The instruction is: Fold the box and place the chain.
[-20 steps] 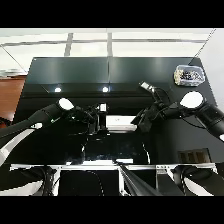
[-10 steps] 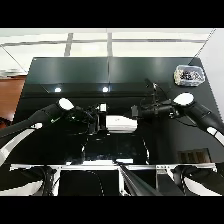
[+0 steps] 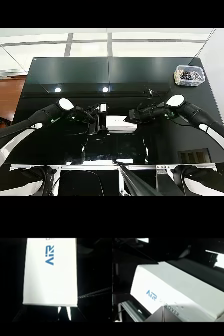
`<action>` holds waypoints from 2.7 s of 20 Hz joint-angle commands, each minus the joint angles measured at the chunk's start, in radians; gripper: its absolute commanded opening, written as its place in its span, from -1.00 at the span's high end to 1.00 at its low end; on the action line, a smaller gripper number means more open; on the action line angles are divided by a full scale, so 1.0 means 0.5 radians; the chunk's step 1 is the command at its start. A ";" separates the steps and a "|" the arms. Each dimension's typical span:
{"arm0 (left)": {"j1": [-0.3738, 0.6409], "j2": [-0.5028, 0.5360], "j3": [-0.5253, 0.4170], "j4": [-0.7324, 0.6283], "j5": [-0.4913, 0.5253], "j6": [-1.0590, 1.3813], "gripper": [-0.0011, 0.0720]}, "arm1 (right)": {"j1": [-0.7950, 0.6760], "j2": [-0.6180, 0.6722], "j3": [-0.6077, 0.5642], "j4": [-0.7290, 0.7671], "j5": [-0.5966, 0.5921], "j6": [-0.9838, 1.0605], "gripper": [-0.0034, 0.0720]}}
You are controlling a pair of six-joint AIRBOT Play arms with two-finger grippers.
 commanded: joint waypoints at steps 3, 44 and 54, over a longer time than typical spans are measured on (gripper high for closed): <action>0.000 -0.001 0.001 -0.001 0.000 -0.003 -0.13 | 0.048 -0.072 -0.002 -0.208 -0.088 0.085 0.87; -0.417 -0.388 0.953 0.467 -0.388 -1.051 -0.97 | -0.854 0.800 0.192 -0.780 0.632 -0.134 0.86; -0.420 -0.427 0.953 0.483 -0.491 -1.048 -0.98 | -0.854 0.800 0.192 -0.783 0.607 -0.134 0.86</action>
